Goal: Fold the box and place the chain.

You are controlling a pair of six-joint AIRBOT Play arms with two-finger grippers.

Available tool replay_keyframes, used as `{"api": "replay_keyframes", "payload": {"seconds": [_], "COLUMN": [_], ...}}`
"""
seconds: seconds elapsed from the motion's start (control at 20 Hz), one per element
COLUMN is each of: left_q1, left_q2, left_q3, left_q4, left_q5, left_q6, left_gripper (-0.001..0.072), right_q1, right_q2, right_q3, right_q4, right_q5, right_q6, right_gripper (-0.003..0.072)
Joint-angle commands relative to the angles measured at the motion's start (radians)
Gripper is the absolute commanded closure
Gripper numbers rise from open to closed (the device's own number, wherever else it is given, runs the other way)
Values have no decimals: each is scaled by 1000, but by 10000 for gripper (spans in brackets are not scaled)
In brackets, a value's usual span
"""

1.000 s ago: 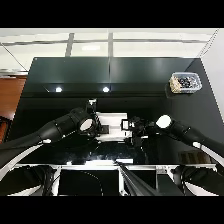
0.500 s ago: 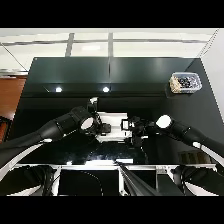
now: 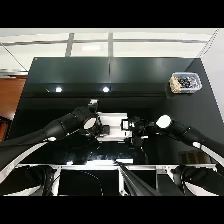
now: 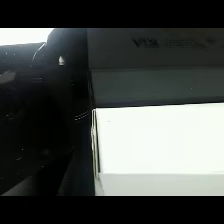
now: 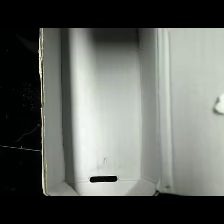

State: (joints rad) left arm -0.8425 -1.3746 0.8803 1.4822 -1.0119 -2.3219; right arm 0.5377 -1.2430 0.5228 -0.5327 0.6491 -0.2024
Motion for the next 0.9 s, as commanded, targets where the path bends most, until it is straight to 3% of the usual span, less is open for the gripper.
{"api": "replay_keyframes", "payload": {"seconds": [0.0, 0.05, 0.1, 0.85], "left_q1": [-14, -15, -15, -14], "left_q2": [-15, -15, -15, -16], "left_q3": [0, 0, 0, 43], "left_q4": [-5, -5, -5, 5], "left_q5": [-8, -7, -7, -14], "left_q6": [-1, 0, 0, 10], "left_gripper": [418, 516, 536, 535], "right_q1": [0, 0, 0, 0], "right_q2": [-1, -1, -1, -1], "right_q3": [0, 0, 0, 0], "right_q4": [0, 0, 0, 0], "right_q5": [1, 1, 1, 1], "right_q6": [0, 0, 0, 0], "right_gripper": [199, 199, 199, 199]}}
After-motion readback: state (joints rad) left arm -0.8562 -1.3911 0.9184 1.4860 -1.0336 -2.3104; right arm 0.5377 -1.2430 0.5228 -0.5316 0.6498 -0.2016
